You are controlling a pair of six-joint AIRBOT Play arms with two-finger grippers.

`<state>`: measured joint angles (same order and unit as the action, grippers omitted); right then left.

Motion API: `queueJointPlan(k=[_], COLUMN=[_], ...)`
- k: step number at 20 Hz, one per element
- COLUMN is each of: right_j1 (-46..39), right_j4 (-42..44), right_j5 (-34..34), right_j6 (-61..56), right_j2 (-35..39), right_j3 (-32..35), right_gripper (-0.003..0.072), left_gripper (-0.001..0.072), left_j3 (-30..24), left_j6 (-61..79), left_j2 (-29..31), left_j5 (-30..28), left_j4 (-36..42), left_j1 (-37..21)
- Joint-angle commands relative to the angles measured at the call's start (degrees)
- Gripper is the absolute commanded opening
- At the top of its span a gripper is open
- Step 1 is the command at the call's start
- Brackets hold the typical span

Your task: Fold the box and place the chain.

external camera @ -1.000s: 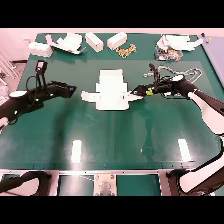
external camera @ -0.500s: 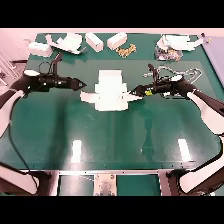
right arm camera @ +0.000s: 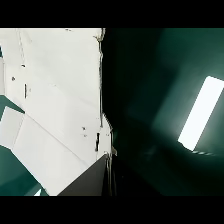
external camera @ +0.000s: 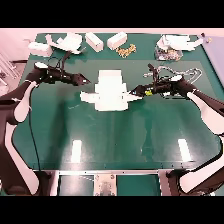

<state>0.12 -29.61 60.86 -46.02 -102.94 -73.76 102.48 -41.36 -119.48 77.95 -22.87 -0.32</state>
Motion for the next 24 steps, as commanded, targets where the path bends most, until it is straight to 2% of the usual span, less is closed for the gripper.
queueJointPlan(k=[1, 7, 16, 17, 18, 24], right_j1=[0.04, 0.04, 0.02, 0.02, 0.02, 0.02], right_j4=[0.02, 0.02, 0.02, 0.02, 0.02, 0.04], right_j5=[0.02, 0.07, 0.20, 0.22, 0.22, 0.22], right_j6=[0.00, 0.00, 1.29, 1.31, 1.57, 1.70], right_j2=[-0.04, -0.04, -0.04, -0.04, -0.04, -0.04], right_j3=[-0.02, 0.02, 0.00, 0.00, 0.00, 0.00], right_gripper=[0.0009, 0.0009, 0.0009, 0.0009, 0.0009, 0.0009], left_gripper=[0.0578, 0.0578, 0.0575, 0.0444, 0.0400, 0.0401], left_j3=[4.76, 6.69, 6.69, 6.69, 6.69, 6.69], left_j6=[-2.14, -1.62, 0.50, 1.03, 1.42, 2.89], left_j2=[-3.48, -5.38, -7.32, -7.52, -7.67, -8.52], left_j5=[1.57, -2.73, -5.22, -5.09, -5.11, -5.16], left_j4=[0.15, 0.57, 0.66, 0.74, 0.79, 1.31], left_j1=[2.19, 6.36, 6.71, 6.71, 6.71, 6.71])
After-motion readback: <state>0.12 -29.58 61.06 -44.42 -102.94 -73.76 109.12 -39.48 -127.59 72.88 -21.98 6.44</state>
